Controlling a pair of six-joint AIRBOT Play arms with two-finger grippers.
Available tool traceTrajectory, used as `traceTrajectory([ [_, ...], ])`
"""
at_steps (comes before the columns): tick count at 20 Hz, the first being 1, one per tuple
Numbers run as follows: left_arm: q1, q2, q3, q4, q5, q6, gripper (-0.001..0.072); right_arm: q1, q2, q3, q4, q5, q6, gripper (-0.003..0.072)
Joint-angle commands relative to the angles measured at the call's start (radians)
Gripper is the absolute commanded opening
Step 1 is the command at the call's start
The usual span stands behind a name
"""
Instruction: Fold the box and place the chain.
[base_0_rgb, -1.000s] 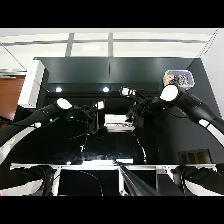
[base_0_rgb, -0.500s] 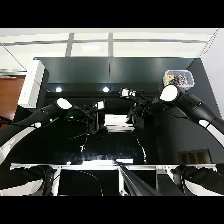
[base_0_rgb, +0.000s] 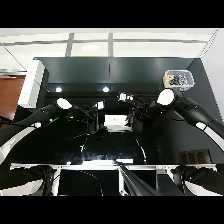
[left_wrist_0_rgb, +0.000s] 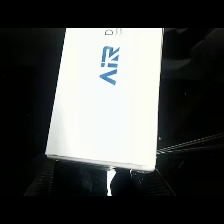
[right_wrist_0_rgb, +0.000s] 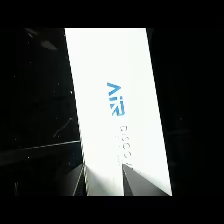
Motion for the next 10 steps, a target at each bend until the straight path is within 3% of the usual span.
traceTrajectory([
  [1,-0.001,0.0,0.0,-0.001,0.002,-0.001,0.029,0.02,0.0,-0.006,-0.002,-0.032,0.021,0.0281],
  [5,-0.001,0.0,0.0,-0.001,0.002,-0.001,0.029,-0.021,0.064,-0.005,0.01,-0.028,0.133,0.0281],
  [8,-0.001,0.0,0.0,-0.001,0.002,-0.001,0.029,-0.084,0.148,-0.005,0.017,-0.01,0.37,0.0278],
  [9,-0.001,0.0,0.0,-0.001,0.002,-0.001,0.029,-0.104,0.157,-0.005,0.018,0.014,0.497,0.0184],
  [10,-0.001,0.0,0.0,-0.001,0.002,-0.001,0.0291,-0.116,0.154,-0.012,0.026,0.034,0.617,0.0038],
])
